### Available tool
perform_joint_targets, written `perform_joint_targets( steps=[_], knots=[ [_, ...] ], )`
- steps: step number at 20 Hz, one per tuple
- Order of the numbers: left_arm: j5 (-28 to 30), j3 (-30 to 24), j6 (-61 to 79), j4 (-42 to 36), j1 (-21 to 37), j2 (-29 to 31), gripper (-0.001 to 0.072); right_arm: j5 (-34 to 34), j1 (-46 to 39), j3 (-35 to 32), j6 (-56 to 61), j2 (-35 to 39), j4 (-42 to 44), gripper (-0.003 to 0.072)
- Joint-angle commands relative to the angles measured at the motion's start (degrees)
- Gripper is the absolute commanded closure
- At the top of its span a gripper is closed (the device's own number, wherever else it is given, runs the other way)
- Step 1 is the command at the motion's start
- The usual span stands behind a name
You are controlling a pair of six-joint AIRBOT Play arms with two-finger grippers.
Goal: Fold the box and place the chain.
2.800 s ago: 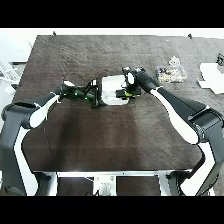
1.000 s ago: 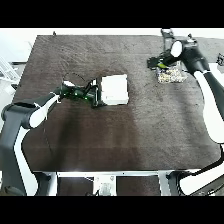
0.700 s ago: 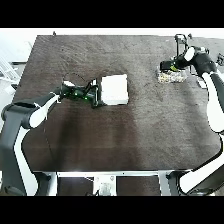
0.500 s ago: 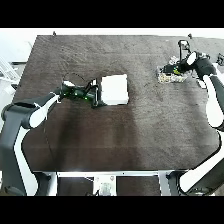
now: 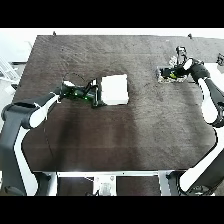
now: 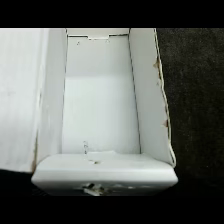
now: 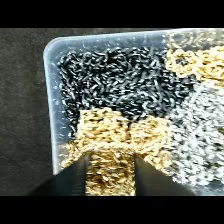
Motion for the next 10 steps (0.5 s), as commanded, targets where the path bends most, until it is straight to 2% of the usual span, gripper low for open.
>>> perform_joint_targets(
  steps=[1,3,4,10],
  knots=[
    [0.1,0.0,0.0,0.0,0.0,0.0,0.0407,-0.1,0.1,0.2,-0.3,-0.7,0.9,0.0497],
    [0.1,0.0,0.0,0.0,0.0,0.0,0.0407,0.0,0.1,0.6,-0.2,-0.3,0.9,0.0659],
    [0.1,0.0,0.0,0.0,0.0,0.0,0.0408,0.1,0.1,0.6,0.0,0.1,0.9,0.0678],
    [0.1,0.0,0.0,0.0,0.0,0.0,0.0407,2.5,0.2,0.6,0.4,6.6,0.2,0.0679]
  ],
)
